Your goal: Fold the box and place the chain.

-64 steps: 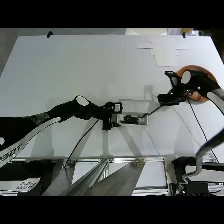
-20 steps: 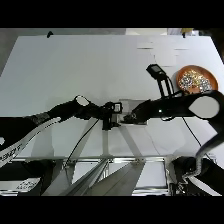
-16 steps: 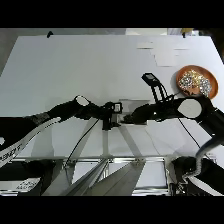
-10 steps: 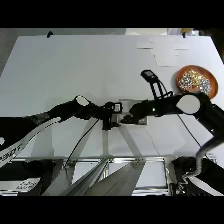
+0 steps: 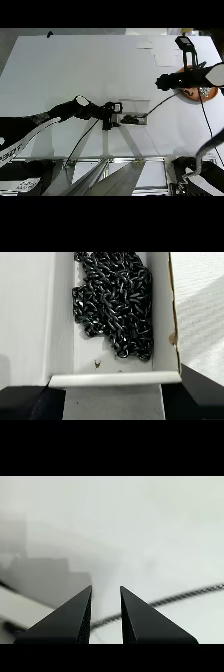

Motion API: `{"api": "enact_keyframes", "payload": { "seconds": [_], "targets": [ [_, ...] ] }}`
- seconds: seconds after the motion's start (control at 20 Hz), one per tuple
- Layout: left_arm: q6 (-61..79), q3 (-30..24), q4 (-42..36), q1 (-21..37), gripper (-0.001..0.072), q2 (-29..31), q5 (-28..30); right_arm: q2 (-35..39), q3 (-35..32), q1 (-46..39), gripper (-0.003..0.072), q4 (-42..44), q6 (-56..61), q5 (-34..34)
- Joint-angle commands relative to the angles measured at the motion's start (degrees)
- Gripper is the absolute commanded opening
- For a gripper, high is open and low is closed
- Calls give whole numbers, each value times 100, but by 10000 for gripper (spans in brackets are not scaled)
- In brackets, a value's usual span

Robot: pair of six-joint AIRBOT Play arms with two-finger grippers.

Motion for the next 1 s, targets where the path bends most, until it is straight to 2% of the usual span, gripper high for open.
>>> {"api": "enact_keyframes", "payload": {
  "seconds": [0.0, 0.05, 0.1, 0.15, 0.25, 0.35, 0.55, 0.75, 0.85, 0.95],
  "targets": [
    [0, 2, 2, 2, 170, 4, 0, -778, 61, -380, 310, -588, 181, 332],
    [2, 2, 2, 2, 170, 4, 2, -1062, 61, -380, 457, -588, 173, 358],
    [2, 2, 2, 2, 170, 4, 2, -1320, 61, -369, 548, -586, 160, 363],
    [2, 2, 2, 2, 170, 4, 0, -1513, 61, -369, 545, -586, 160, 361],
    [2, 2, 2, 2, 170, 4, 0, -1838, 61, -369, 514, -638, 192, 363],
    [2, 2, 2, 2, 170, 4, 2, -2059, 59, -369, 436, -896, 437, 367],
    [2, 2, 2, 2, 170, 4, 2, -2319, 48, -369, 433, -1034, 481, 385],
    [2, 2, 2, 2, 170, 4, 0, -2415, -140, -369, 386, -1034, 483, 321],
    [2, 2, 2, 2, 170, 4, 2, -2420, -164, -369, 291, -1034, 481, 315],
    [2, 2, 2, 2, 170, 4, 2, -2420, -173, -369, 258, -1034, 481, 317]
  ]
}}
